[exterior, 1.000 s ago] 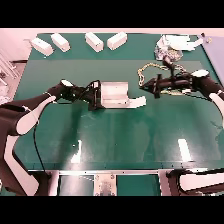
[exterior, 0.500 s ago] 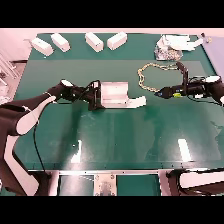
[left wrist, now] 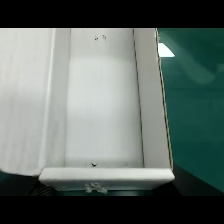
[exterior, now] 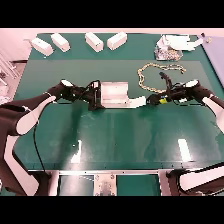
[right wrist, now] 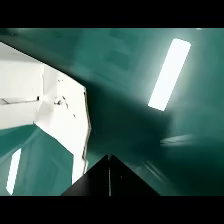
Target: Fold the box and place the chain.
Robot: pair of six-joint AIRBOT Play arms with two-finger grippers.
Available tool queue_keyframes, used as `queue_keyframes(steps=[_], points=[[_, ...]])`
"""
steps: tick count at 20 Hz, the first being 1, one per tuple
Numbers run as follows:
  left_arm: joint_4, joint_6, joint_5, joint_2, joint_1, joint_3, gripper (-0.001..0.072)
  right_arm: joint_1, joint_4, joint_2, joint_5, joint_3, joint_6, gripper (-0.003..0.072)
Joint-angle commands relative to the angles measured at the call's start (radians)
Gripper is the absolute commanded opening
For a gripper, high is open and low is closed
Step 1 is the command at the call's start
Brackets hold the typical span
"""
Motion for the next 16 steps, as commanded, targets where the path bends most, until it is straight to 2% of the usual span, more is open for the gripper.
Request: queue_keyframes(steps=[1,5,8,12,14,16], points=[[0.000,0.000,0.000,0.000,0.001,0.001,0.0470,0.077,0.044,-0.020,-0.029,0.017,0.011,0.0005],[0.000,0.000,0.000,0.000,0.001,0.001,0.0470,0.159,0.043,-0.020,0.003,0.118,0.032,0.0005],[0.000,0.000,0.000,0.000,0.001,0.001,0.0470,0.170,-0.012,-0.019,0.063,0.203,0.075,0.0006],[0.000,0.000,0.000,0.000,0.001,0.001,0.0470,0.174,-0.042,-0.019,0.117,0.229,0.105,0.0010],[0.000,0.000,0.000,0.000,0.001,0.001,0.0470,0.183,-0.045,-0.019,0.118,0.229,0.105,0.0154],[0.000,0.000,0.001,0.000,0.001,0.001,0.0470,0.197,-0.066,-0.019,0.117,0.228,0.105,0.0160]])
